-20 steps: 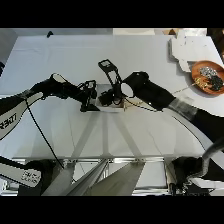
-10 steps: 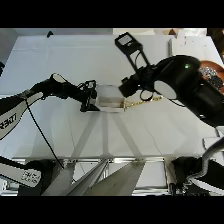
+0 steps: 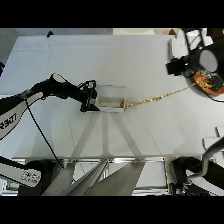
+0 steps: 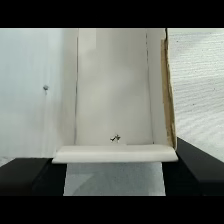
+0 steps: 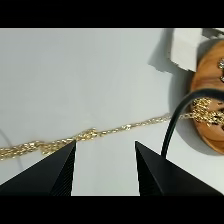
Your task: Fold the box and place the chain.
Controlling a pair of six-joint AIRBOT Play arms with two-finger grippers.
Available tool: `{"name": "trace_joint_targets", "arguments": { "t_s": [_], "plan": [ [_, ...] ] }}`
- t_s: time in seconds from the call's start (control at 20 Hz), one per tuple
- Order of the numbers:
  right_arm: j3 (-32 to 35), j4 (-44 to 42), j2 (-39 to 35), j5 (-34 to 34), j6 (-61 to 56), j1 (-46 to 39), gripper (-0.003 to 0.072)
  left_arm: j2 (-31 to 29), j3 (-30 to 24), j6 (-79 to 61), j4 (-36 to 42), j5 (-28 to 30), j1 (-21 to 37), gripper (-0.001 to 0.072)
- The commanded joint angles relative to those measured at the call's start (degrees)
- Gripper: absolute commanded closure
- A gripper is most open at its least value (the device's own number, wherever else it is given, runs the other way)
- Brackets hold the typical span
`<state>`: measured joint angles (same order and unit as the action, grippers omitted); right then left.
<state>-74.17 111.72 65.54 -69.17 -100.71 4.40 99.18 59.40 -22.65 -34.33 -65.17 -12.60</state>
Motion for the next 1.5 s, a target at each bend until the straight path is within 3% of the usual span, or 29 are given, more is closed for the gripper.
{"name": "trace_joint_targets", "arguments": {
  "t_s": [0.0,0.2,0.25,0.5,0.65,0.75,0.85,1.1,1.45],
  "plan": [
    [-0.02,-0.70,0.28,1.20,0.04,-12.44,0.0263,0.02,0.02,0.00,-0.02,0.00,0.00,0.0378],
    [-0.02,-8.26,2.60,5.16,0.28,-24.04,0.0259,0.02,0.02,-0.02,-0.02,0.00,0.00,0.0378],
    [-0.02,-9.88,4.02,5.44,0.26,-26.29,0.0212,0.02,0.02,-0.02,0.00,0.00,0.00,0.0378],
    [-0.02,-10.23,12.74,7.76,-0.07,-32.98,0.0201,0.02,0.02,-0.02,-0.02,0.00,0.00,0.0378],
    [-0.02,-10.51,17.64,13.57,-6.54,-35.91,0.0201,0.02,0.02,-0.02,-0.02,0.00,0.00,0.0379],
    [-0.04,-13.00,20.52,18.27,-7.41,-37.29,0.0199,0.02,0.02,0.00,-0.02,0.00,0.00,0.0378],
    [-0.11,-14.75,23.67,21.53,-7.23,-37.51,0.0147,0.02,0.02,0.00,0.00,0.00,0.00,0.0378],
    [-0.24,-16.15,30.93,24.98,-8.83,-37.51,0.0143,0.02,0.02,-0.02,-0.02,0.00,0.00,0.0378],
    [-0.24,-16.28,34.53,28.37,-12.07,-37.51,0.0160,0.02,0.02,-0.02,0.00,0.00,0.00,0.0378]
  ]
}}
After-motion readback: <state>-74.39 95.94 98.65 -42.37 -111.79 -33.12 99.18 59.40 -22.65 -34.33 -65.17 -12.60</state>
